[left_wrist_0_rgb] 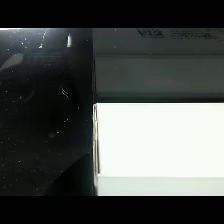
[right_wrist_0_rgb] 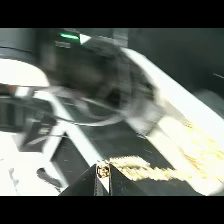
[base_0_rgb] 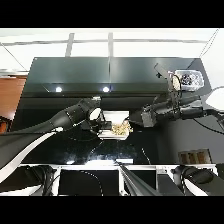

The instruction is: Fold the box and place the chain.

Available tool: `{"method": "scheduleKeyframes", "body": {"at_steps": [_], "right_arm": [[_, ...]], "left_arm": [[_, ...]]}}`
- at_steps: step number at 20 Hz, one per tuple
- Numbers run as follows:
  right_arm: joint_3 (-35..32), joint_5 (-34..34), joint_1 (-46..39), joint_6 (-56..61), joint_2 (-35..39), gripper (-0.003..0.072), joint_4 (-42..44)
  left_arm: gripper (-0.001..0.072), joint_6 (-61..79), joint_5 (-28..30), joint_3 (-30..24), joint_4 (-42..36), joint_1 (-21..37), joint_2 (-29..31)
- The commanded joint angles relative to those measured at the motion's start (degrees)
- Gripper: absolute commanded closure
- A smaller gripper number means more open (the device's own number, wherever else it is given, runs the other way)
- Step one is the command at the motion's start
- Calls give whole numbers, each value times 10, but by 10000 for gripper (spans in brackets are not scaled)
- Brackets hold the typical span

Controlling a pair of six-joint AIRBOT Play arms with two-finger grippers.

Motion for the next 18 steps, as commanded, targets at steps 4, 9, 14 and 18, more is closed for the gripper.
{"method": "scheduleKeyframes", "body": {"at_steps": [4,9,14,18], "right_arm": [[-2,-33,43,7,-39,681,-75],[-2,-43,43,17,-98,528,-116],[-7,26,-47,-35,-85,147,-210],[-135,-102,-71,-169,-79,146,-225]], "left_arm": [[679,0,0,0,0,1,0],[679,0,0,0,0,1,0],[679,0,0,0,0,1,0],[679,0,0,0,0,1,0]]}}
